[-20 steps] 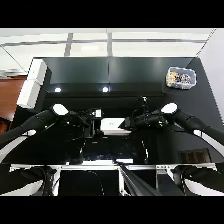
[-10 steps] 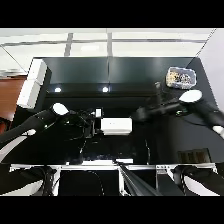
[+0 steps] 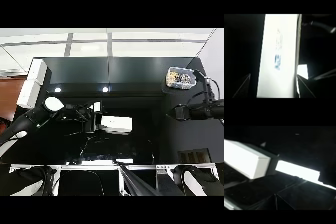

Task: Fold the box and place the chain.

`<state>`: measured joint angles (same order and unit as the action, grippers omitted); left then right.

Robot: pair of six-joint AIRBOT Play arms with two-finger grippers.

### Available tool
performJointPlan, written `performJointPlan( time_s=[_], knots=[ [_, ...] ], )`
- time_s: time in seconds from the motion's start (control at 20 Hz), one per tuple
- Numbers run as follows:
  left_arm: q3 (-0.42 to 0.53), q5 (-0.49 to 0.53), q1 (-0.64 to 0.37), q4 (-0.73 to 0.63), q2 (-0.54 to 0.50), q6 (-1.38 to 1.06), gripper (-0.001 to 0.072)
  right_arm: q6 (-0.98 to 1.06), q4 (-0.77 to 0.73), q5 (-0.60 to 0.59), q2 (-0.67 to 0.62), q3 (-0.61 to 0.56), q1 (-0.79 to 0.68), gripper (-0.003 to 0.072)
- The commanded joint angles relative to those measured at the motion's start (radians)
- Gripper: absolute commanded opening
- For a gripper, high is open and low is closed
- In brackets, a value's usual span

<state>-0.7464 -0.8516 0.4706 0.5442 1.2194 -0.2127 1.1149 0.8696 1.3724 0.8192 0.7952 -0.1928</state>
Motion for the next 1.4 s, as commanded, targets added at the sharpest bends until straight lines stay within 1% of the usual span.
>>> performJointPlan(
  time_s=[0.0, 0.15, 0.25, 0.35, 0.55, 0.65, 0.85, 1.1, 1.2, 1.35],
  knots=[
    [-0.080, -0.009, 0.064, -0.097, 0.053, 0.013, 0.0714, 0.016, 0.040, -0.061, -0.027, 0.002, -0.031, 0.0013],
    [-0.180, -0.009, 0.120, -0.093, 0.182, 0.095, 0.0713, 0.016, 0.052, -0.126, -0.027, 0.002, -0.031, 0.0013],
    [-0.238, -0.019, 0.127, -0.093, 0.260, 0.199, 0.0713, 0.016, 0.074, -0.150, -0.027, 0.002, -0.031, 0.0013],
    [-0.266, -0.048, 0.126, -0.092, 0.304, 0.264, 0.0713, 0.016, 0.077, -0.154, -0.027, 0.002, -0.031, 0.0013],
    [-0.265, -0.049, 0.126, -0.084, 0.322, 0.264, 0.0712, 0.015, 0.077, -0.154, -0.027, 0.002, -0.031, 0.0013],
    [-0.266, -0.080, 0.126, -0.080, 0.322, 0.261, 0.0711, 0.015, 0.077, -0.154, -0.027, 0.002, -0.031, 0.0014],
    [-0.266, -0.127, 0.128, 0.050, 0.322, 0.262, 0.0712, 0.015, 0.077, -0.159, -0.027, 0.002, -0.031, 0.0014],
    [-0.266, -0.127, 0.143, 0.085, 0.322, 0.233, 0.0712, 0.015, 0.077, -0.165, -0.027, 0.002, -0.031, 0.0013],
    [-0.265, -0.109, 0.160, 0.113, 0.323, 0.203, 0.0712, 0.015, 0.077, -0.165, -0.027, 0.002, -0.031, 0.0013],
    [-0.265, -0.023, 0.187, 0.127, 0.338, 0.193, 0.0712, 0.016, 0.077, -0.165, -0.027, 0.002, -0.031, 0.0013]
  ],
)
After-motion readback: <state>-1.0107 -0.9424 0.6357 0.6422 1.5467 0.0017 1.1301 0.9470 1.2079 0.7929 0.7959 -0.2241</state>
